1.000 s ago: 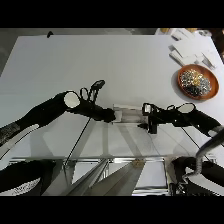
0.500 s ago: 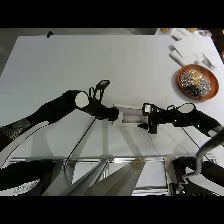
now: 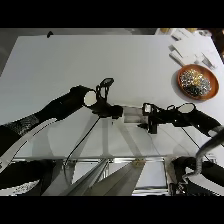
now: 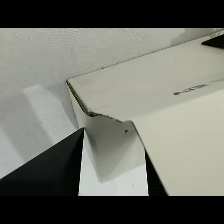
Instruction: Fold the box and place the chain.
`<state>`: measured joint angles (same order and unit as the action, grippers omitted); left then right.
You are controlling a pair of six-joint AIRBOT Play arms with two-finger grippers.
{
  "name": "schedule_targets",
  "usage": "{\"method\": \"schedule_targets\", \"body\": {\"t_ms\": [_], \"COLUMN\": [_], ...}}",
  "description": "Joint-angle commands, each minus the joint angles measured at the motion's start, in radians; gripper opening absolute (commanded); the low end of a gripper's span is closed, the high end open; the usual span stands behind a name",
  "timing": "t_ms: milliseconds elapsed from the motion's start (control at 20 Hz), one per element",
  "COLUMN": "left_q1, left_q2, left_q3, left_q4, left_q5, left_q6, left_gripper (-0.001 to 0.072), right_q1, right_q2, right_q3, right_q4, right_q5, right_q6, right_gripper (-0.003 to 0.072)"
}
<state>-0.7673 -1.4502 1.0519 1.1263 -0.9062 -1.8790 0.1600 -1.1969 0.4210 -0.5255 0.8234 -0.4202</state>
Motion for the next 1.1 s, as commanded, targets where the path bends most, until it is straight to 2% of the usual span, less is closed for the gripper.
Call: {"method": "schedule_targets", "body": {"t_ms": [0, 200, 550, 700, 900, 1050], "left_q1": [-0.008, -0.026, -0.047, -0.047, -0.045, -0.051], "left_q2": [-0.008, -0.051, -0.088, -0.089, -0.088, -0.089], "left_q3": [0.018, 0.042, 0.127, 0.137, 0.139, 0.162], "left_q4": [0.040, 0.050, 0.182, 0.206, 0.215, 0.206], "left_q5": [-0.017, -0.064, -0.161, -0.161, -0.164, -0.221], "left_q6": [-0.089, -0.124, -0.280, -0.335, -0.373, -0.369], "left_gripper": [0.0411, 0.0411, 0.0408, 0.0349, 0.0349, 0.0370], "right_q1": [0.000, 0.000, 0.000, 0.000, 0.000, 0.000], "right_q2": [0.000, 0.000, 0.000, 0.000, 0.000, 0.000], "right_q3": [0.001, 0.001, 0.000, 0.001, 0.000, 0.001], "right_q4": [0.000, 0.000, 0.000, 0.000, 0.000, 0.000], "right_q5": [0.000, 0.000, 0.000, 0.000, 0.000, 0.000], "right_q6": [0.000, 0.000, 0.000, 0.000, 0.000, 0.000], "right_gripper": [0.0396, 0.0396, 0.0396, 0.0396, 0.0396, 0.0396]}}
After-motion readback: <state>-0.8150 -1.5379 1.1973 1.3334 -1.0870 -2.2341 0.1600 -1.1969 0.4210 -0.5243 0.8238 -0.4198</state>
